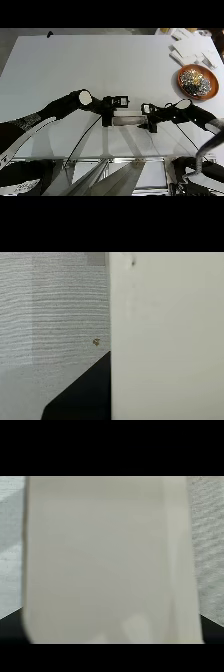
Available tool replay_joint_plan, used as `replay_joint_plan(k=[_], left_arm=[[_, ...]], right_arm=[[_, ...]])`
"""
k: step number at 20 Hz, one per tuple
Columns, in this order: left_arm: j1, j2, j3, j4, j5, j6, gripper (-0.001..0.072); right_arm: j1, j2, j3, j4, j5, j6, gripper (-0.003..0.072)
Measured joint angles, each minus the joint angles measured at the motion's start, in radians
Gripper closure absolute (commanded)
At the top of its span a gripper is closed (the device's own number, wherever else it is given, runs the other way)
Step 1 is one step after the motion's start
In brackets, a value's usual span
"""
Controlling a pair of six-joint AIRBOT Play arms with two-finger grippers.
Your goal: Fold the box and place the chain.
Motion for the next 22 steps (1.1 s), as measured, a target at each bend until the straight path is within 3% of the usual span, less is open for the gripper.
replay_joint_plan(k=[9,10,12,13,20,21,22], left_arm=[[0.0,0.0,0.0,0.0,0.002,0.0,0.0676],[0.0,0.0,0.0,0.001,0.002,0.0,0.0578],[0.0,0.0,0.0,0.01,0.001,0.0,0.025],[0.0,0.002,0.0,0.009,0.002,0.0,0.0184],[0.009,0.082,0.0,0.088,-0.042,-0.032,0.0187],[0.011,0.103,0.0,0.121,-0.061,-0.055,0.0204],[0.012,0.127,0.0,0.16,-0.084,-0.083,0.0267]], right_arm=[[0.0,-0.005,0.0,-0.028,0.003,0.0,0.039],[0.0,-0.005,0.0,-0.029,0.003,0.0,0.039],[0.0,-0.005,0.0,-0.032,0.004,0.0,0.039],[0.0,-0.005,0.0,-0.033,0.005,0.0,0.039],[0.0,-0.005,0.0,-0.035,0.007,-0.002,0.039],[0.0,-0.005,0.0,-0.035,0.007,-0.001,0.039],[0.0,-0.005,0.0,-0.035,0.007,-0.001,0.039]])
